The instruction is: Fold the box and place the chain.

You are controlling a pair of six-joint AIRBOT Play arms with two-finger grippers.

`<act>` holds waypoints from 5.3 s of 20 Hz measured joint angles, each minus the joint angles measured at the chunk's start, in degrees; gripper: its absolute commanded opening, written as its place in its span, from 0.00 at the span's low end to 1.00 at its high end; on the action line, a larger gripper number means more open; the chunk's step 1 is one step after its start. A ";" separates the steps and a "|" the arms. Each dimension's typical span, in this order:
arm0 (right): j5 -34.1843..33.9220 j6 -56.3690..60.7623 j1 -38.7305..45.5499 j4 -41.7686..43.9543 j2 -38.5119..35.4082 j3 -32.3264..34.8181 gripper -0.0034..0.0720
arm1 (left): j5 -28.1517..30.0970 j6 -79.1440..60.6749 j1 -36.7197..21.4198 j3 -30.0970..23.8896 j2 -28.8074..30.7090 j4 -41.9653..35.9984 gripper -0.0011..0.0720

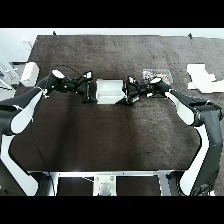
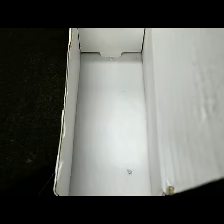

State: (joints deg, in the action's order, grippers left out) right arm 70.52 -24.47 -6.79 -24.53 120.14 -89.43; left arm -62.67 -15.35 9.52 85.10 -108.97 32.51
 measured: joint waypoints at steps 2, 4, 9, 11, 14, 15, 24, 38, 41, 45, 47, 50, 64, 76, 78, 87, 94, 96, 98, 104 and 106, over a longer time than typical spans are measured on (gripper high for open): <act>0.00 -0.02 0.00 -0.02 0.00 0.00 0.73 | -0.20 -0.13 0.04 0.00 -0.15 -0.26 1.00; 0.02 -0.04 0.00 -0.04 0.00 0.00 0.73 | -0.37 -0.61 0.04 0.02 -0.79 -1.18 1.00; 0.04 -0.04 0.00 -0.04 0.00 0.00 0.73 | -0.15 -3.89 0.31 0.02 -2.73 -4.17 1.00; 0.04 -0.04 0.00 -0.07 0.00 0.00 0.73 | 0.07 -5.11 0.48 0.02 -3.32 -4.96 1.00; 0.04 -0.07 0.00 -0.07 0.00 0.00 0.73 | 0.48 -6.62 0.83 0.02 -4.09 -6.10 1.00; 0.04 -0.07 0.00 -0.07 0.00 0.00 0.73 | 0.87 -7.04 1.05 0.02 -4.24 -6.34 1.00; 0.02 -0.04 0.00 -0.07 0.00 0.00 0.73 | 3.34 -9.01 2.19 0.02 -6.03 -8.09 1.00; -0.02 0.00 0.00 -0.04 0.00 0.00 0.73 | 4.39 -9.73 2.27 0.00 -6.32 -9.35 0.73; -0.11 -0.04 0.00 -0.02 0.00 0.00 0.73 | 4.44 -9.90 2.29 0.00 -6.32 -9.29 0.55; -0.09 -0.04 0.00 -0.04 0.00 0.00 0.73 | 4.59 -9.77 2.29 0.00 -6.32 -9.29 0.56; -0.07 -0.04 0.00 -0.04 0.00 0.00 0.73 | 4.70 -9.70 2.29 0.00 -6.32 -9.29 0.56; -0.04 -0.04 0.00 -0.04 0.00 -0.02 0.73 | 4.79 -9.64 2.32 0.00 -6.32 -9.31 0.56; -0.02 -0.07 0.00 0.00 0.00 -0.02 0.73 | 5.07 -9.60 2.14 -0.02 -6.32 -9.40 0.56; 0.70 3.15 0.04 -1.42 -1.51 -0.04 1.00 | 5.33 -9.57 2.12 0.00 -6.32 -9.60 0.56; 0.70 5.97 0.26 -4.48 -2.40 -0.09 1.00 | 5.16 -9.57 2.14 0.00 -6.32 -9.46 0.56; 3.67 15.39 5.62 -12.87 -8.48 -0.07 1.00 | 4.94 -8.98 2.05 0.02 -6.32 -9.46 0.56; 9.64 20.70 5.97 -10.19 -13.62 -0.02 0.06 | 4.57 -8.68 2.10 0.02 -6.32 -9.35 0.56; 10.95 21.18 4.31 -7.96 -14.01 -0.02 0.06 | 4.31 -8.66 2.10 0.02 -6.32 -9.31 0.56; 10.36 21.49 2.45 -5.81 -14.12 0.02 0.06 | 4.09 -8.63 2.10 0.02 -6.32 -9.31 0.56; -3.21 23.26 -1.01 -1.29 -13.16 -0.11 0.06 | 2.89 -8.50 2.05 0.02 -6.32 -9.07 0.56; -5.90 24.04 -1.27 -0.20 -12.28 -0.70 0.06 | 2.73 -8.50 2.05 0.02 -6.32 -9.05 0.56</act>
State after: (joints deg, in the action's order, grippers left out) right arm 64.62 -0.43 -8.05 -24.73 107.85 -90.13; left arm -59.94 -23.86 11.57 85.12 -115.28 23.46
